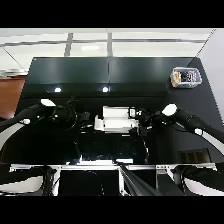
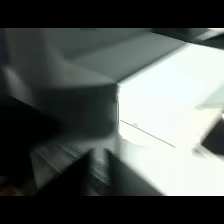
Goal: Fold the box and place the chain.
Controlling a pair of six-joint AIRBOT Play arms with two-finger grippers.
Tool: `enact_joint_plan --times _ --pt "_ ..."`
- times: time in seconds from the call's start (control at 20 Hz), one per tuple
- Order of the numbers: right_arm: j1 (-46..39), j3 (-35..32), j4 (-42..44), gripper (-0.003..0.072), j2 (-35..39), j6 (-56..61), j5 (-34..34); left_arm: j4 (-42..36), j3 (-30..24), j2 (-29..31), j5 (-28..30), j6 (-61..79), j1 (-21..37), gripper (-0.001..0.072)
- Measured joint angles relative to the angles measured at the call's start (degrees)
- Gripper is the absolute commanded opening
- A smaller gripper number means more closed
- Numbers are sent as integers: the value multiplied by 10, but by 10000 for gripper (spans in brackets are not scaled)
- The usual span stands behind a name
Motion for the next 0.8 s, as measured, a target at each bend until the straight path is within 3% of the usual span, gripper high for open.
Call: enact_joint_plan --times 0.4,0.5,0.6,0.65,0.8 --pt "0 0 0 67 0 0 0 -13 31 -2 -48 25 -12 579" --pt "0 0 0 67 0 0 0 -14 42 -2 -51 26 -23 484" --pt "0 0 0 66 0 0 0 -12 55 -2 -46 20 -38 482" --pt "0 0 0 67 0 0 0 -9 62 -2 -42 10 -47 420" --pt "0 0 0 67 0 0 0 2 83 -2 -26 -25 -72 409"
